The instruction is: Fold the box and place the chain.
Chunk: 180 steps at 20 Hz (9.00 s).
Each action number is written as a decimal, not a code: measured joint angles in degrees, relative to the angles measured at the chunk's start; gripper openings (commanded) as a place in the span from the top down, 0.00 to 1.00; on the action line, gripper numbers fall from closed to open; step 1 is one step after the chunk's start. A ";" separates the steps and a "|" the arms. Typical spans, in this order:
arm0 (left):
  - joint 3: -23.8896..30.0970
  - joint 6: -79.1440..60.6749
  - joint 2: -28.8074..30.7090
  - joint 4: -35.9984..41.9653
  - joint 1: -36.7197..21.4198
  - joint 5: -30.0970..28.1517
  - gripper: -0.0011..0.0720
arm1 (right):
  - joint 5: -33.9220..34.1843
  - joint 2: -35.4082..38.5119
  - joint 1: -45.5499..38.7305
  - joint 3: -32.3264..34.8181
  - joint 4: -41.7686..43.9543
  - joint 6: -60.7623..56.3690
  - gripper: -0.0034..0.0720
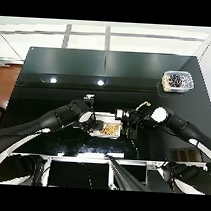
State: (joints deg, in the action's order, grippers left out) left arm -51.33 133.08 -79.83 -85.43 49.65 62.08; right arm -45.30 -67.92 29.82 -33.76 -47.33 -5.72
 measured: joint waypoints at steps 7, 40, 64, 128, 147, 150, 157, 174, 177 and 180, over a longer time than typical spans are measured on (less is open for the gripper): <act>0.00 0.00 0.00 0.00 0.00 0.00 0.94 | 1.77 -0.26 0.00 0.00 0.09 0.17 0.25; 0.00 0.00 0.00 0.04 0.00 0.00 0.94 | -16.39 17.97 -2.51 -10.27 -9.73 -31.06 0.92; 0.00 0.00 0.00 0.20 0.00 0.00 0.94 | 7.80 4.94 -14.01 -6.29 -27.63 -34.80 0.25; 0.00 0.00 0.00 0.00 0.00 -0.13 0.94 | -31.19 21.90 -23.15 -35.47 7.87 -46.29 0.92; 0.00 0.00 0.00 -0.02 0.00 -0.11 0.94 | -31.17 22.01 -12.13 -24.09 19.82 -46.31 0.92; 0.00 0.00 0.00 -0.02 0.00 -0.11 0.94 | -28.92 21.97 -10.49 -19.74 17.51 -46.84 0.92; 0.00 0.00 0.00 -0.02 0.00 -0.22 0.94 | -23.28 21.97 -9.38 -10.34 14.51 -47.89 0.91; 0.00 -0.02 0.00 0.48 -0.24 -0.52 0.94 | -16.61 18.88 -18.01 -5.68 5.01 -50.07 0.02; -0.13 0.02 0.44 0.92 -1.01 -0.37 0.94 | -19.43 18.86 -24.33 -6.19 0.13 -50.18 0.02; -0.13 0.63 1.18 0.37 -1.70 -0.07 0.94 | -20.72 18.86 -27.04 -6.43 -4.52 -50.14 0.02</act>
State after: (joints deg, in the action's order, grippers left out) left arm -51.46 133.71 -78.65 -85.06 47.94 62.02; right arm -66.02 -49.06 2.79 -40.18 -51.86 -55.86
